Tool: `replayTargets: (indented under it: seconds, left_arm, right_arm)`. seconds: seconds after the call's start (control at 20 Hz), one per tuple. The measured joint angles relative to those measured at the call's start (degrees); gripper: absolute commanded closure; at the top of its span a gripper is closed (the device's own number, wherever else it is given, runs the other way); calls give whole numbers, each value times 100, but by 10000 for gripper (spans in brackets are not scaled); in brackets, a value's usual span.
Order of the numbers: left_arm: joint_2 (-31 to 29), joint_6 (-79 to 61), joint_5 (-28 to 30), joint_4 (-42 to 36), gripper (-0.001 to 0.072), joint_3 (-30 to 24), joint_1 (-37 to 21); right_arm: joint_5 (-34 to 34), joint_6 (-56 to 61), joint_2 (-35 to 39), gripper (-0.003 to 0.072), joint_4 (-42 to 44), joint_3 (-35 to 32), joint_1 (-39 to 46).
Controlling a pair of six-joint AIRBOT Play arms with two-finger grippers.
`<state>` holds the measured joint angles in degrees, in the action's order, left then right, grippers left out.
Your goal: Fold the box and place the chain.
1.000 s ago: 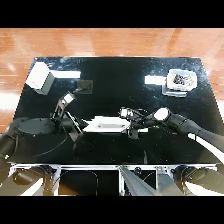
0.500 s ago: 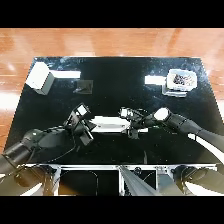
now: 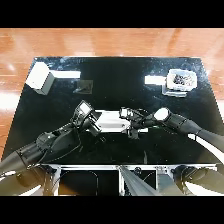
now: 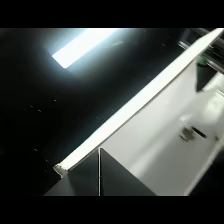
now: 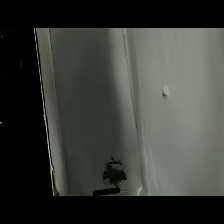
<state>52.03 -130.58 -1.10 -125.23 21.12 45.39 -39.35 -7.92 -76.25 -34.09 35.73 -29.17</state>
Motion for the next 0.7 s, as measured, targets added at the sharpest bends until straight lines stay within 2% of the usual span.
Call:
replayTargets:
  seconds: [0.35,0.7]
  left_arm:
    - [638,214,-551,-20,689,153,2]
    - [1222,785,-492,-22,689,319,2]
  right_arm:
    - [-2,0,0,149,-2,0,0]
    - [-4,0,0,149,-4,0,0]
